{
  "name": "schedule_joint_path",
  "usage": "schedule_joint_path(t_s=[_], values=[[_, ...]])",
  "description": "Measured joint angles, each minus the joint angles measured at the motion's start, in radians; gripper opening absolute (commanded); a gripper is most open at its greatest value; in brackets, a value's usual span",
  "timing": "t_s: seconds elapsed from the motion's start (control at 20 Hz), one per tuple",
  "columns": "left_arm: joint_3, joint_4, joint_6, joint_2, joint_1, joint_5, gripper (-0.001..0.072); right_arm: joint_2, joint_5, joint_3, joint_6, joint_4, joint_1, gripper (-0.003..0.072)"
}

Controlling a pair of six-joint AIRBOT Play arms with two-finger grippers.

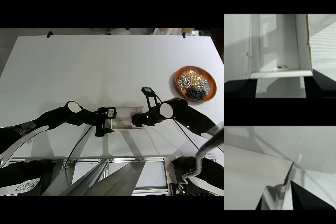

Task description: Fold the box and place the chain.

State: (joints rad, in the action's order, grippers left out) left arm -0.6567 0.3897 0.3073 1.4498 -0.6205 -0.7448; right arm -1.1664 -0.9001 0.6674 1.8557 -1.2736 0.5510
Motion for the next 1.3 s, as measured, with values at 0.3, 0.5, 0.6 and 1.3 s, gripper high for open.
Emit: schedule_joint_path(t_s=[0.3,0.5,0.6,1.3], values=[[0.000,0.000,0.000,0.000,0.000,0.000,0.0271,-0.082,-0.018,0.068,0.120,-0.097,0.068,0.0321],[0.000,0.000,0.000,0.000,0.000,-0.001,0.0271,-0.123,-0.058,0.095,0.164,-0.141,0.100,0.0142],[0.000,0.001,0.000,0.000,0.000,-0.002,0.0271,-0.131,-0.074,0.100,0.176,-0.157,0.106,0.0039],[0.000,0.000,0.000,0.000,0.000,0.000,0.0271,-0.142,-0.091,0.105,0.221,-0.169,0.114,0.0025]])
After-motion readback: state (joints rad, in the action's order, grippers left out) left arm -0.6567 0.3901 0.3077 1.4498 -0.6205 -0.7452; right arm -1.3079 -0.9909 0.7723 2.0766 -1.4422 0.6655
